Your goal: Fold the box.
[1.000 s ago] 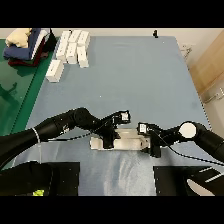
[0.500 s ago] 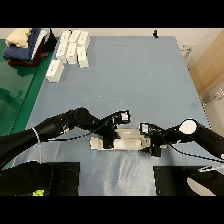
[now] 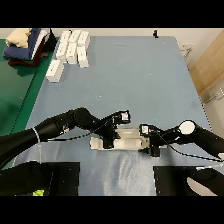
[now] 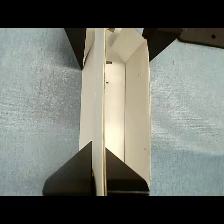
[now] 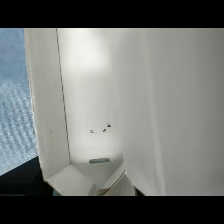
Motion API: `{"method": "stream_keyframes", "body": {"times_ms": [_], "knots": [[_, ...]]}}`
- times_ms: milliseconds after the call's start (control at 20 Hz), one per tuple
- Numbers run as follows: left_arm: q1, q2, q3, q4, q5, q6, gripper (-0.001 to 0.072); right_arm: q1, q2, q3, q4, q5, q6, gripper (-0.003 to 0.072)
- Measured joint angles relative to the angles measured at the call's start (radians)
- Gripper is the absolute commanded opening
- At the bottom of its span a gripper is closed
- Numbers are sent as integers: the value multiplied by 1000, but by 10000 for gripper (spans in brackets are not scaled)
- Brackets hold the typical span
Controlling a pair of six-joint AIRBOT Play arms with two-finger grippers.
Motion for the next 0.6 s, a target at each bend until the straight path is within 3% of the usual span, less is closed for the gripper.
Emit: {"method": "stream_keyframes", "body": {"times_ms": [100,600], "knots": [[0,0,0,0,0,0,16,0,-6,0,9,-9,-8,541],[0,0,0,0,0,0,16,-2,-11,-8,15,-22,-21,541]]}}
